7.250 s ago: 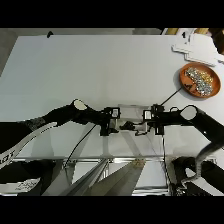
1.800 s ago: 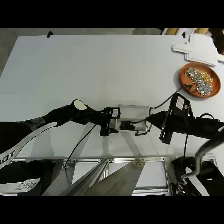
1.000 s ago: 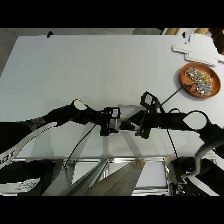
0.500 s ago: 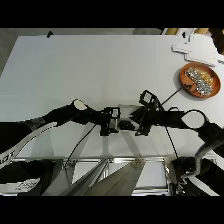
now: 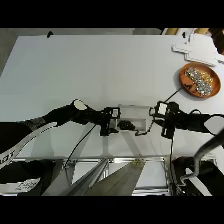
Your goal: Fold the box and place the chain.
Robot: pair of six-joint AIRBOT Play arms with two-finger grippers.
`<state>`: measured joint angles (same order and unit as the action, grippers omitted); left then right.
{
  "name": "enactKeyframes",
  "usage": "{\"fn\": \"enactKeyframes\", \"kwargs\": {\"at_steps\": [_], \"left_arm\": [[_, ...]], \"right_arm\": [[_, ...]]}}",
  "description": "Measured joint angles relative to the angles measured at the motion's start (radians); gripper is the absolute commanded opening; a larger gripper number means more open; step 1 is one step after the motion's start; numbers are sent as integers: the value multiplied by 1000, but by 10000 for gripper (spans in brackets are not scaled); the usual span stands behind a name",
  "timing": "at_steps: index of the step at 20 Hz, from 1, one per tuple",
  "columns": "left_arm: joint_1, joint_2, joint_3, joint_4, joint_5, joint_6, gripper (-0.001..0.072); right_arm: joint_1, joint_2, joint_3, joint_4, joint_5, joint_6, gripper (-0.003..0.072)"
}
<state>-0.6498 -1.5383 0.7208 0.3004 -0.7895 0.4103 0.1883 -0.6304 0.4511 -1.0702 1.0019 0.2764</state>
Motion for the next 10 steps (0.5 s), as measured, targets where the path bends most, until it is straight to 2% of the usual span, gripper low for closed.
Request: {"fn": "enactKeyframes", "kwargs": {"at_steps": [4, 10], "left_arm": [[0, 0, 0, 0, 0, 0, 170], [0, 0, 0, 0, 0, 0, 170]], "right_arm": [[-11, -25, -65, -19, 8, -110, 188], [61, -129, -108, -27, -82, -240, 203]]}}
